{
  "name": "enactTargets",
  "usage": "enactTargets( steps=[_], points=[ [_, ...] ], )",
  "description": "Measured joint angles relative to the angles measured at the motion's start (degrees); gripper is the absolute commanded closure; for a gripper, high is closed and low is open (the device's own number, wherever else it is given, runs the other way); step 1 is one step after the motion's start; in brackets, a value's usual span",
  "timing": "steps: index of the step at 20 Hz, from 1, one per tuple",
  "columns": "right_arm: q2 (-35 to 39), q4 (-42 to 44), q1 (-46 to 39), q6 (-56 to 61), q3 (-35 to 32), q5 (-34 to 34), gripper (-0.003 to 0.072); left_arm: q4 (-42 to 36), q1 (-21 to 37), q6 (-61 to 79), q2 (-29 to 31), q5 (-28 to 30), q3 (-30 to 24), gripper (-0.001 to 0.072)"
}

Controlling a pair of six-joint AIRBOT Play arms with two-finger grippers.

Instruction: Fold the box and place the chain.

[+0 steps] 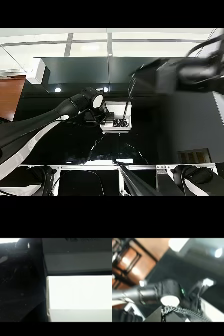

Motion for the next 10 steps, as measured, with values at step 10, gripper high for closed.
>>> enactTargets(
  steps=[10],
  points=[
    [-2.05, -5.75, 5.79, 8.66, -21.84, -10.08, 0.067, -0.02, 0.0, 0.0, 0.0, 0.04, 0.0, 0.0684]
  ],
)
